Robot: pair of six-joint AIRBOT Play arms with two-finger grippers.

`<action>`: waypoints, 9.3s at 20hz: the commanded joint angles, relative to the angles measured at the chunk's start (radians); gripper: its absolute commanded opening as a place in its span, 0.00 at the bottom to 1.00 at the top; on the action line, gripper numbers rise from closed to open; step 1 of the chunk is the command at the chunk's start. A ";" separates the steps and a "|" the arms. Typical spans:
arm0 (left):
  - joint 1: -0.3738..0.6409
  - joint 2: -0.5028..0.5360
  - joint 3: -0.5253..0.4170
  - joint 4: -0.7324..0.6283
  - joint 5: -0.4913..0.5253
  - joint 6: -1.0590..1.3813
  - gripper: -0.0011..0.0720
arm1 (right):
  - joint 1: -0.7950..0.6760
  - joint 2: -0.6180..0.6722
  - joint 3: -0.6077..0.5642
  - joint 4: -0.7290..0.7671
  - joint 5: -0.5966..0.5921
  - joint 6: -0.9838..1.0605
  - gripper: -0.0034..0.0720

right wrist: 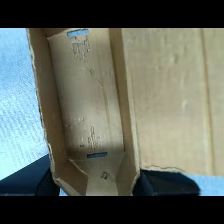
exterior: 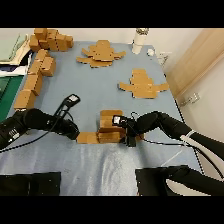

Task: Fold the box.

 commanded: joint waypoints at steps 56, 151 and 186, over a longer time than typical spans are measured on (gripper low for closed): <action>-0.091 -0.194 0.019 -0.629 0.154 -0.034 0.53 | 0.001 0.000 0.000 0.000 0.000 0.000 0.76; -0.531 -0.674 0.665 0.387 -0.290 -1.279 0.44 | 0.001 0.000 0.000 0.000 0.000 0.000 0.76; 0.053 -0.667 0.722 -0.134 -0.601 0.397 0.03 | 0.001 0.000 0.000 0.000 0.000 0.000 0.76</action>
